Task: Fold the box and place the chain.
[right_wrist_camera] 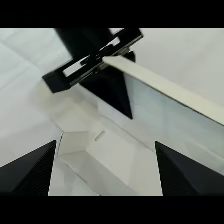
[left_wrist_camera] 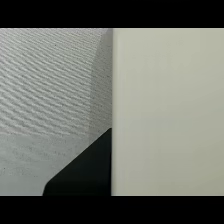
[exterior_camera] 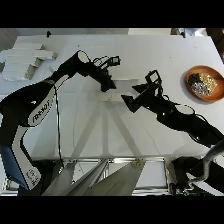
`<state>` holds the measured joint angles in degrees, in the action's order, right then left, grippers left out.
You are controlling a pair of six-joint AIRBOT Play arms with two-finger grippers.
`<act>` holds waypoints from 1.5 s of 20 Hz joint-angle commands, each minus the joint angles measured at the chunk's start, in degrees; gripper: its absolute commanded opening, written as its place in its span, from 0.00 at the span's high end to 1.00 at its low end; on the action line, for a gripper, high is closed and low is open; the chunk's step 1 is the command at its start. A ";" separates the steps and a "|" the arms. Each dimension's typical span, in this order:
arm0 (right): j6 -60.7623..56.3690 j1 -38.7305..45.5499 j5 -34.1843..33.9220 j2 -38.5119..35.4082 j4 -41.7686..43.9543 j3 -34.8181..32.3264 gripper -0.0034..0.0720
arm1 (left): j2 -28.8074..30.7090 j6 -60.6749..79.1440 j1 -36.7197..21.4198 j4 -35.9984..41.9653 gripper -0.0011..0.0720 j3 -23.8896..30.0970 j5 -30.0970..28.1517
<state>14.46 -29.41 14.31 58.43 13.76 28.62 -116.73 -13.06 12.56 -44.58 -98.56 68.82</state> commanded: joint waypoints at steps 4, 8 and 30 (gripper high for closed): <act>-1.31 0.02 2.95 -0.33 -13.57 0.04 0.04 | -0.02 0.00 0.04 -0.02 0.96 0.00 -0.02; -7.69 0.02 3.65 -0.33 -29.86 -0.22 0.04 | -0.02 0.00 0.04 0.00 0.96 0.00 0.00; 15.08 20.90 18.03 14.21 -28.24 0.57 0.04 | -0.02 0.00 0.04 0.00 0.96 0.00 0.00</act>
